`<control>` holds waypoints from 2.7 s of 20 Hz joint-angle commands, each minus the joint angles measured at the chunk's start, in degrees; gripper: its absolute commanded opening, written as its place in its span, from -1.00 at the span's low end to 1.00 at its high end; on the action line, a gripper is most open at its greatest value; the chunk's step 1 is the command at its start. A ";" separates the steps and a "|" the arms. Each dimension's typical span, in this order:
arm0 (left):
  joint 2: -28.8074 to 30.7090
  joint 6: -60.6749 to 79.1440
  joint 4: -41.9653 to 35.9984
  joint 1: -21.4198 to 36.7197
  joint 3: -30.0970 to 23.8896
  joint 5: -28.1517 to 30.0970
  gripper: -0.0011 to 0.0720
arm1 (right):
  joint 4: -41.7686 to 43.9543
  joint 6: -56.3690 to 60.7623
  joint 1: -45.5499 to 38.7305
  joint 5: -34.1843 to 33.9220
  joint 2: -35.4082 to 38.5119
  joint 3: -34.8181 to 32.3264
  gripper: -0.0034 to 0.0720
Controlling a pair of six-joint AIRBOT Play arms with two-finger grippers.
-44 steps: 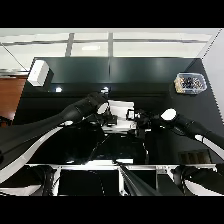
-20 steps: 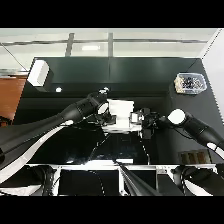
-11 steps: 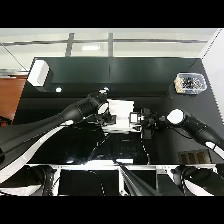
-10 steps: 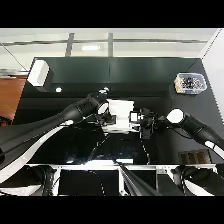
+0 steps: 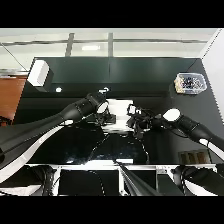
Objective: Fold the box and place the chain.
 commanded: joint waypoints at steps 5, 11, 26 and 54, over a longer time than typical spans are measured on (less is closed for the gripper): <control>-0.04 0.02 0.02 -0.02 0.07 0.07 -0.89 | -1.99 10.97 0.15 0.07 -0.48 0.00 -0.13; -0.04 0.02 0.02 -0.02 0.07 0.00 -0.89 | -21.97 53.20 -6.95 19.43 6.23 6.14 -0.87; -0.04 0.04 0.02 -0.02 0.07 0.04 -0.89 | -4.11 74.55 -27.71 14.60 -0.68 -7.10 -0.88; -0.04 0.04 0.02 -0.02 0.07 0.07 -0.89 | -33.79 107.58 4.28 14.80 -6.95 19.15 0.50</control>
